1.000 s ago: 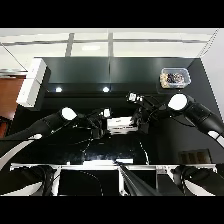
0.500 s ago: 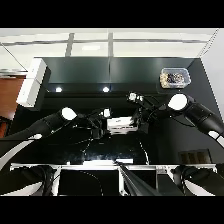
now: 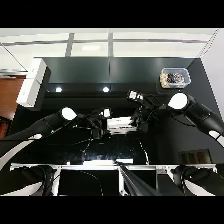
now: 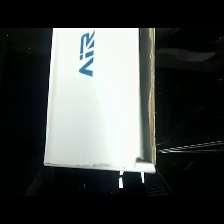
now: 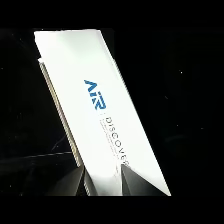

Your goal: Fold the box and place the chain.

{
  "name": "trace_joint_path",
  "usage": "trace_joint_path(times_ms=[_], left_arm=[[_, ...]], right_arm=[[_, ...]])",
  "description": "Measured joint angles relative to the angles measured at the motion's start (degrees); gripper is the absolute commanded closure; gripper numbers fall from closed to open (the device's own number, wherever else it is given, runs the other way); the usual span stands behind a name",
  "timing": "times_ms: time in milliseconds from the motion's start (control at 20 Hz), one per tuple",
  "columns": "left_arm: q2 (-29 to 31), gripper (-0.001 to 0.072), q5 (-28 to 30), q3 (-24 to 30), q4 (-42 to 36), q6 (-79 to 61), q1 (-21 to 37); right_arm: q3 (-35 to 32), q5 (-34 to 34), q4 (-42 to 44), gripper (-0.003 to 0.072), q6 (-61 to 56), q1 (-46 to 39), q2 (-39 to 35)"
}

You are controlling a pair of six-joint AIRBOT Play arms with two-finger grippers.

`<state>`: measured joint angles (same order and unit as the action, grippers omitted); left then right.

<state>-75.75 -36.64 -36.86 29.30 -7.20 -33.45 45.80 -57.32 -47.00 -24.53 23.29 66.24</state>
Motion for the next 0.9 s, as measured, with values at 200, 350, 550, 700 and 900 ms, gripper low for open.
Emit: trace_joint_path(times_ms=[200,350,550,700,900], left_arm=[[0.0,0.0483,0.0,0.0,0.0,-0.1,0.0],[0.0,0.0484,0.0,0.0,0.0,-0.1,0.0],[0.0,0.0484,0.0,0.0,0.0,0.0,0.0],[0.0,0.0483,0.0,0.0,0.0,0.0,0.0],[0.0,0.0484,0.0,0.0,0.0,0.0,0.0]], right_arm=[[0.0,-1.7,-0.2,0.0416,-0.4,0.0,0.0],[0.0,-2.2,-0.8,0.0417,-0.5,0.0,0.0],[0.0,-2.0,-1.5,0.0418,-0.6,0.0,0.0],[0.0,-1.7,-1.9,0.0418,-0.6,0.0,0.0],[0.0,-1.3,-2.1,0.0421,-0.6,0.0,0.1]])
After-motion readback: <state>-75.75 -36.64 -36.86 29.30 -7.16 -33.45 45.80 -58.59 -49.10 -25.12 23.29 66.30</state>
